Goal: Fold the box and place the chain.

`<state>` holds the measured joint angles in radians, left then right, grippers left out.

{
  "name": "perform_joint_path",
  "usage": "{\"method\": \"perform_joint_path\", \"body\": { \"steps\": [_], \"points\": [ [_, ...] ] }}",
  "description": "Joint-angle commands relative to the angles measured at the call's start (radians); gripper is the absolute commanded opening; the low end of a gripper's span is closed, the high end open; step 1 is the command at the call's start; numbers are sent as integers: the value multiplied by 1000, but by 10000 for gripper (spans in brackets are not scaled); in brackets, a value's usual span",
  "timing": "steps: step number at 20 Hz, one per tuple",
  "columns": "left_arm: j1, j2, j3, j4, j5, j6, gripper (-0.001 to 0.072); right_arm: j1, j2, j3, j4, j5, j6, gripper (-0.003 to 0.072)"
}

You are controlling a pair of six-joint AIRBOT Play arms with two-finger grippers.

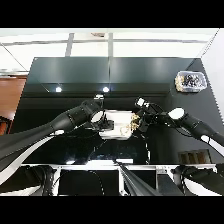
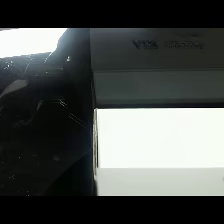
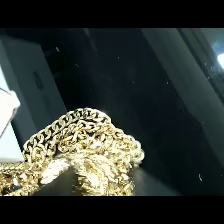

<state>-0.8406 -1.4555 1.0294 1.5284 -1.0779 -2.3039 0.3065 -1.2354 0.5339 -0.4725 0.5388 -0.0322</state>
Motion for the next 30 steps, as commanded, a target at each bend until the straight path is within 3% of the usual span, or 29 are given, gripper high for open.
{"method": "perform_joint_path", "body": {
  "steps": [1, 4, 8, 13, 17, 21, 26, 30],
  "points": [
    [0, 0, 1, 0, 0, 0, 31, 1, 0, 0, -3, 24, 32, 15],
    [0, 0, 1, 0, 0, 0, 31, -3, 26, 0, -3, 45, 116, 13],
    [0, 0, 1, 0, 0, 0, 31, -67, 176, 0, -55, 111, 319, 13],
    [0, 0, 1, 0, 0, 0, 31, -201, 448, 7, -147, 354, 526, 13],
    [0, 0, 1, 0, 0, 0, 31, -224, 587, 107, -137, 522, 643, 13],
    [0, 0, 1, 0, 0, 0, 31, -224, 596, 249, 33, 618, 674, 13],
    [0, 0, 1, 0, 0, 0, 31, -218, 596, 347, 277, 629, 673, 13],
    [0, 0, 1, 0, 0, 0, 31, -177, 595, 376, 364, 590, 674, 12]
  ]
}}
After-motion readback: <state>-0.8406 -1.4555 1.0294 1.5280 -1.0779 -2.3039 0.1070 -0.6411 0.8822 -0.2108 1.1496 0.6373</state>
